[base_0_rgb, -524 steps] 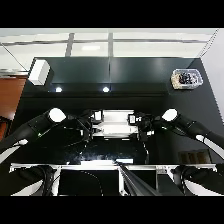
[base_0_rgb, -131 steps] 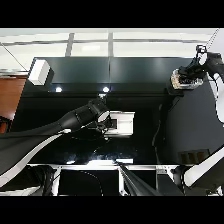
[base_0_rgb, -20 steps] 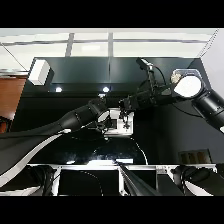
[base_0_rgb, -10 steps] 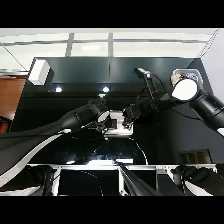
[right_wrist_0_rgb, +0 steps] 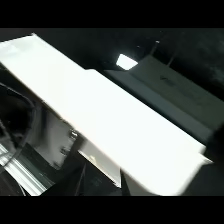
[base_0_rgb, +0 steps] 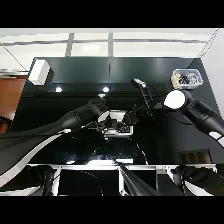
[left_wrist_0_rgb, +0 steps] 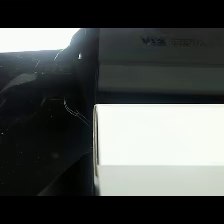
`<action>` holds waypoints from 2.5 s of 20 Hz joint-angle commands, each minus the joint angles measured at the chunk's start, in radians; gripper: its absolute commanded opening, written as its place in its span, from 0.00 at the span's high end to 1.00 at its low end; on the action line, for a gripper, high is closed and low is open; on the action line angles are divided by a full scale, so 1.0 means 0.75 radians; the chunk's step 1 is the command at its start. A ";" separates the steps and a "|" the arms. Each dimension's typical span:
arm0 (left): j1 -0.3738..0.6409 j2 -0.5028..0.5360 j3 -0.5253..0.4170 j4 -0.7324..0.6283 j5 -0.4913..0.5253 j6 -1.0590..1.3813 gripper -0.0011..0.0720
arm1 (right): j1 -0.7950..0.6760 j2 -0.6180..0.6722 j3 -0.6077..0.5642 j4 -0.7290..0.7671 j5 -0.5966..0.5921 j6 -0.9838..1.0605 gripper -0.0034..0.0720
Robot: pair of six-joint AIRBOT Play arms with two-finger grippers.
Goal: Fold the box and place the chain.
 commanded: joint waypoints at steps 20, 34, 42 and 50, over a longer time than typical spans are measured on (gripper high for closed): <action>0.015 0.029 0.050 -0.115 0.090 0.056 0.36 | -0.588 0.341 0.033 -0.363 0.290 -0.002 0.59; 0.684 0.562 -0.459 -0.913 0.238 1.876 0.36 | -0.588 0.341 0.033 -0.357 0.257 0.084 0.59; 0.678 0.397 -0.705 -1.390 0.404 3.441 0.01 | -0.588 0.341 0.033 -0.357 0.274 0.084 0.59; 0.596 0.262 -0.668 -1.331 0.491 3.596 0.01 | -0.588 0.341 0.033 -0.357 0.274 0.084 0.59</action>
